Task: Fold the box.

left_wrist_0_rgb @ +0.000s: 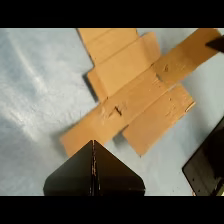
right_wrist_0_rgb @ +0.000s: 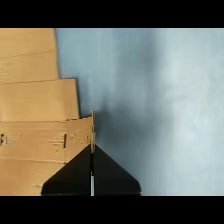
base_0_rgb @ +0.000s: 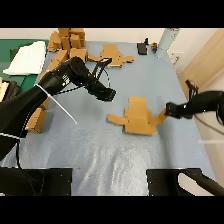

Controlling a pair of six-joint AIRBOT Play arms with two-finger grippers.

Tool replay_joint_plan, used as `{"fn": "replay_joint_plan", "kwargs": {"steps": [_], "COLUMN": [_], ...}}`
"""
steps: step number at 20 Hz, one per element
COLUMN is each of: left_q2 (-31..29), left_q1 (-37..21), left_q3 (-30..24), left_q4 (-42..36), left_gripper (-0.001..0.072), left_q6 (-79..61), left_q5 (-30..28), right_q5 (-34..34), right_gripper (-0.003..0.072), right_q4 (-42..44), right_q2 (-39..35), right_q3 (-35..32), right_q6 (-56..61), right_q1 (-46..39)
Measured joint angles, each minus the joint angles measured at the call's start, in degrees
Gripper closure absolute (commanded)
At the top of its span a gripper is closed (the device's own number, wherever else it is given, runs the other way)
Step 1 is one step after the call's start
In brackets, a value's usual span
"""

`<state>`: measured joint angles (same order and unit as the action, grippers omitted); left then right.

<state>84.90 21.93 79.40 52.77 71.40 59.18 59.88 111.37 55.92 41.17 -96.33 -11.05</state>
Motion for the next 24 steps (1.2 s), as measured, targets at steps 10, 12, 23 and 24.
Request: {"fn": "replay_joint_plan", "kwargs": {"steps": [10,12,23,24], "left_q2": [0.0,0.0,0.0,0.0], "left_q1": [0.0,0.0,0.17,0.17], "left_q3": [0.0,0.0,0.0,0.0], "left_q4": [0.02,-0.02,-2.08,-2.19], "left_gripper": [0.0696,0.0696,0.0126,0.0126], "left_q6": [-0.44,-0.44,-1.77,-1.88], "left_q5": [5.29,5.55,9.33,9.4], "right_q5": [-5.18,-5.05,2.91,3.39], "right_gripper": [0.0393,0.0393,0.0683,0.0683], "right_q4": [-2.73,-1.4,12.59,13.51], "right_q2": [-0.87,2.34,12.41,12.59], "right_q3": [-7.5,-5.92,-2.32,-2.29], "right_q6": [3.3,1.22,-12.46,-13.42], "right_q1": [1.03,1.03,1.18,1.6]}}
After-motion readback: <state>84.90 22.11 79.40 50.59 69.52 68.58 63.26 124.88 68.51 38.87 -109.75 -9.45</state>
